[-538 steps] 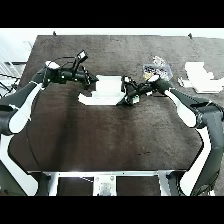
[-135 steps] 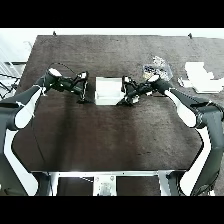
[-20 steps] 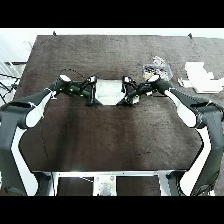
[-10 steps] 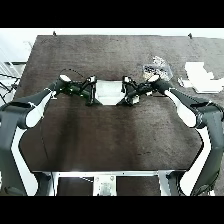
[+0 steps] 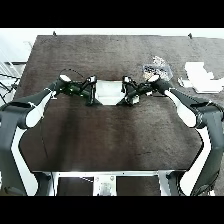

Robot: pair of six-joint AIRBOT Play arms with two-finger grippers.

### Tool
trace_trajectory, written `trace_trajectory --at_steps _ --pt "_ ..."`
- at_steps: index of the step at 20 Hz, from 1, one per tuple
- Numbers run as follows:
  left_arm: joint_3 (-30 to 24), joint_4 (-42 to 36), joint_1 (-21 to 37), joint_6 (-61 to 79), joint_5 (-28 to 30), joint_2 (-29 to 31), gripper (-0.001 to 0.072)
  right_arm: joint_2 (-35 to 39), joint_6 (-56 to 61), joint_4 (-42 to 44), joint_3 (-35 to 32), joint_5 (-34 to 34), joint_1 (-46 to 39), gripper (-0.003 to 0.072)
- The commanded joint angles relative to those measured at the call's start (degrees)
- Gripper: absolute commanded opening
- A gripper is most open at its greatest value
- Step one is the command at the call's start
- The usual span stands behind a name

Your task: Fold the box and place the chain.

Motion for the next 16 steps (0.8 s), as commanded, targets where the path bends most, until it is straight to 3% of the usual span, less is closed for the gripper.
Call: trace_trajectory --at_steps 1,7,8,9,10,16 --pt "0.0 0.07 -0.04 0.02 0.0 0.0 0.0285 0.0 0.0 0.0 0.0 0.04 0.0 0.0521" --pt "0.0 0.04 -0.04 0.0 0.0 0.0 0.0285 0.02 -0.02 0.13 0.02 0.04 0.0 0.0521" --pt "0.0 0.04 -0.04 0.0 -0.09 0.0 0.0285 0.02 -0.02 0.48 0.07 -0.07 0.0 0.0579" --pt "0.0 0.04 -0.04 0.0 -0.2 0.0 0.0286 0.15 0.11 0.55 0.07 0.04 -0.2 0.0702" --pt "0.0 0.04 -0.04 -0.04 -0.17 0.0 0.0285 0.24 0.72 0.37 0.07 0.07 -0.5 0.072" --pt "0.0 0.09 -0.04 -0.13 -0.17 0.0 0.0285 1.66 1.66 -1.11 0.04 1.86 -3.93 0.072"
